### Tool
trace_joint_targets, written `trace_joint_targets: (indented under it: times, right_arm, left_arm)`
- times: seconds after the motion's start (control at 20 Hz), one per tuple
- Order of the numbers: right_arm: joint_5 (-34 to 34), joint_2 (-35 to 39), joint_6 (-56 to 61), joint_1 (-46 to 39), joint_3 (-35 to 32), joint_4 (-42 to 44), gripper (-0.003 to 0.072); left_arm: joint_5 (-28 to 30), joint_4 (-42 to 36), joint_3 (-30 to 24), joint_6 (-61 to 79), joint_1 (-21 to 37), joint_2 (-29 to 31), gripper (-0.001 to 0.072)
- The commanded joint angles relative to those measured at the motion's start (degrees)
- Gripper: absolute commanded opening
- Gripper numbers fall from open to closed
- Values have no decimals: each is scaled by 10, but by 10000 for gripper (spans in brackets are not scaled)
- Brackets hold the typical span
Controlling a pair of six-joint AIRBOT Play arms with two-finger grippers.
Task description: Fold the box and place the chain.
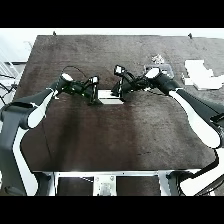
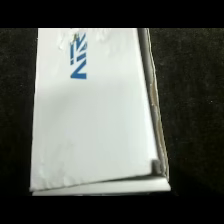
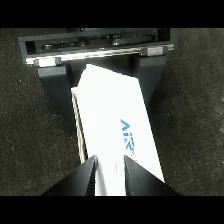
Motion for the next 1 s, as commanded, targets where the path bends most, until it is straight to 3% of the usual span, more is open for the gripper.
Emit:
trace_joint_targets:
  times: [0.0, 0.5, 0.6, 0.95]
  right_arm:
    - [-4, -2, 0, 0, -1, 0, 202]
    - [11, -2, 2, 8, -40, 8, 201]
    - [11, -2, 0, 8, -38, 14, 316]
    - [25, 1, -46, -13, -32, 133, 316]
  left_arm:
    - [0, 0, 0, 0, 0, 0, 360]
    - [0, 0, 0, 0, 0, 0, 361]
    - [0, 0, 0, 0, 0, 0, 361]
    - [0, 0, 0, 0, 0, 0, 360]
